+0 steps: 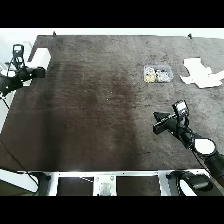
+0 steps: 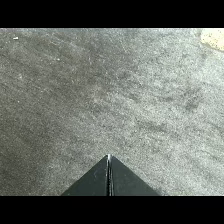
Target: Fold the box and place the chain.
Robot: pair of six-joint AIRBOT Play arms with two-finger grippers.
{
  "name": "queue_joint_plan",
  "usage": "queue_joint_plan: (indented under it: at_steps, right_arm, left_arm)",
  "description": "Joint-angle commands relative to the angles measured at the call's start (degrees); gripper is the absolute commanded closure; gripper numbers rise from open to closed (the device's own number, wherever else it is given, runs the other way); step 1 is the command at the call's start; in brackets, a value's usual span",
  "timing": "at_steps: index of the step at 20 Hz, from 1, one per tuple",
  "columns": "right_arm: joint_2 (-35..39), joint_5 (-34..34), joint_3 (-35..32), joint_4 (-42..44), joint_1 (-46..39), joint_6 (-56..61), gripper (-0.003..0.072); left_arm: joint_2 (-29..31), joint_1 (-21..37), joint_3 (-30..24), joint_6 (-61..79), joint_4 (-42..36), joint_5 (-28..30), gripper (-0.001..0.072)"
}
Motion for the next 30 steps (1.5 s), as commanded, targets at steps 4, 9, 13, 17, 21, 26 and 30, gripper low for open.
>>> queue_joint_plan:
  at_steps: [4,9,13,17,21,26,30]
  right_arm:
    - [0.04,0.00,-0.04,0.04,0.02,0.02,0.0678]
    - [0.04,0.00,-0.07,0.04,0.04,0.02,0.0678]
    - [0.04,0.00,-0.07,0.04,0.04,0.02,0.0678]
    - [0.04,0.00,-0.07,0.04,0.11,0.02,0.0678]
    - [0.04,0.02,-0.07,0.07,0.11,0.02,0.0678]
    - [0.04,0.00,-0.07,0.15,0.13,0.02,0.0678]
    - [0.04,0.00,-0.07,0.15,0.11,0.02,0.0678]
  left_arm:
    - [-5.51,1.51,-0.57,-0.72,0.61,2.43,0.0692]
    - [-7.17,1.27,-0.48,-0.61,0.15,5.18,0.0691]
    - [-8.76,1.27,-0.46,-0.63,-0.02,7.56,0.0690]
    - [-8.92,1.27,-0.46,-0.15,0.04,8.11,0.0394]
    - [-8.79,1.44,-0.50,0.07,0.74,12.74,-0.0011]
    - [-7.19,1.44,-0.46,5.35,0.85,9.18,-0.0011]
    - [-5.46,1.44,-0.46,5.35,0.85,4.37,-0.0011]
